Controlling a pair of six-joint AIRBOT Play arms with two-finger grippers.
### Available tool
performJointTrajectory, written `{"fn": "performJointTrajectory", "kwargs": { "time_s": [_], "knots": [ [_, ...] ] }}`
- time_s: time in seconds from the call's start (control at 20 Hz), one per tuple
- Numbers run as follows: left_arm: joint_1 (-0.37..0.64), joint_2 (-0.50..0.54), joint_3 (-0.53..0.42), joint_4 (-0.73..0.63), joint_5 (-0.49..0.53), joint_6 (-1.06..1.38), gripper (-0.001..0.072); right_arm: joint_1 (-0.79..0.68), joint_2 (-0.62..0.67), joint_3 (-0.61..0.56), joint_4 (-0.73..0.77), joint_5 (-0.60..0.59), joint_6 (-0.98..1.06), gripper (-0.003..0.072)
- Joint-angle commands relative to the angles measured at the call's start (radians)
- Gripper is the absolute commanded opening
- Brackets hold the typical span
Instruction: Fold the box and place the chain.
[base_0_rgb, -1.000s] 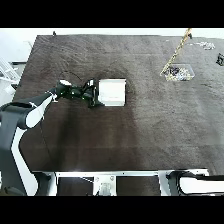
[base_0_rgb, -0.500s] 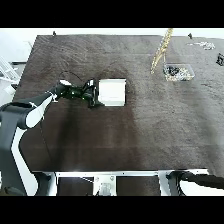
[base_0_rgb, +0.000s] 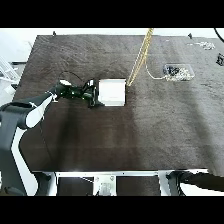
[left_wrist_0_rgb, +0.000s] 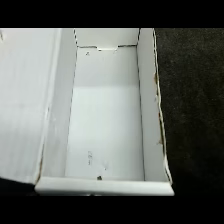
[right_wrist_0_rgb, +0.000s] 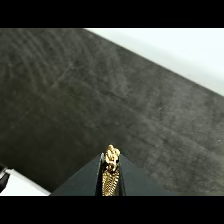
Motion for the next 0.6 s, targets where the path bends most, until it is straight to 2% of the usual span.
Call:
{"fn": "performJointTrajectory", "kwargs": {
  "time_s": [0.0, 0.55],
  "knots": [
    [0.001, 0.001, 0.0, 0.0, 0.0, 0.0, 0.0543, 0.045, 0.001, -0.014, 0.004, 0.063, -0.004, 0.0003],
    [0.001, 0.001, 0.0, 0.0, 0.0, 0.0, 0.0542, 0.165, -0.004, -0.169, 0.028, 0.055, -0.005, 0.0003]
  ]
}}
